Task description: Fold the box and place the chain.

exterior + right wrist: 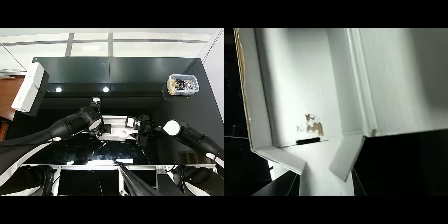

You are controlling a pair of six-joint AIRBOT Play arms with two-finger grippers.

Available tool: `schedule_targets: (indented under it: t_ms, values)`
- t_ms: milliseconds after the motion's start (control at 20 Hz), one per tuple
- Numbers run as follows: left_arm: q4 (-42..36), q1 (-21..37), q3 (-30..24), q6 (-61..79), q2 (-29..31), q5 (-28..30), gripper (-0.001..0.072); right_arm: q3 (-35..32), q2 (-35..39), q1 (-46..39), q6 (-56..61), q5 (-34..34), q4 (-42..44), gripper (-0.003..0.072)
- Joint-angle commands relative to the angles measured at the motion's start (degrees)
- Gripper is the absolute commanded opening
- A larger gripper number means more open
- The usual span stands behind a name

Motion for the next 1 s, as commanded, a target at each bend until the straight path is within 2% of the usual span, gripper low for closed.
schedule_targets:
  t_ms: [0,50,100,600,700,950]
  values:
    - [0.02,0.02,-0.02,-0.02,-0.04,0.02,0.003,0.0,-0.68,1.68,-1.07,-0.85,2.14,0.0364]
    - [0.04,0.02,-0.02,-0.02,-0.04,0.02,0.003,0.0,-0.74,2.12,-1.07,-0.83,2.64,0.0286]
    - [0.02,0.02,-0.02,-0.02,-0.04,0.02,0.003,0.0,-0.74,2.38,-1.09,-1.01,3.41,0.024]
    - [0.02,0.02,-0.02,-0.02,-0.07,0.31,0.003,0.0,-2.64,4.17,-1.92,-4.09,10.23,0.0239]
    - [0.02,0.02,-0.02,-0.02,-0.07,0.28,0.003,0.0,-3.26,5.57,-2.16,-7.06,11.58,0.024]
    - [-0.22,0.02,-0.02,-0.02,-0.35,0.24,0.003,0.0,-4.79,6.56,-2.16,-8.87,11.69,0.024]
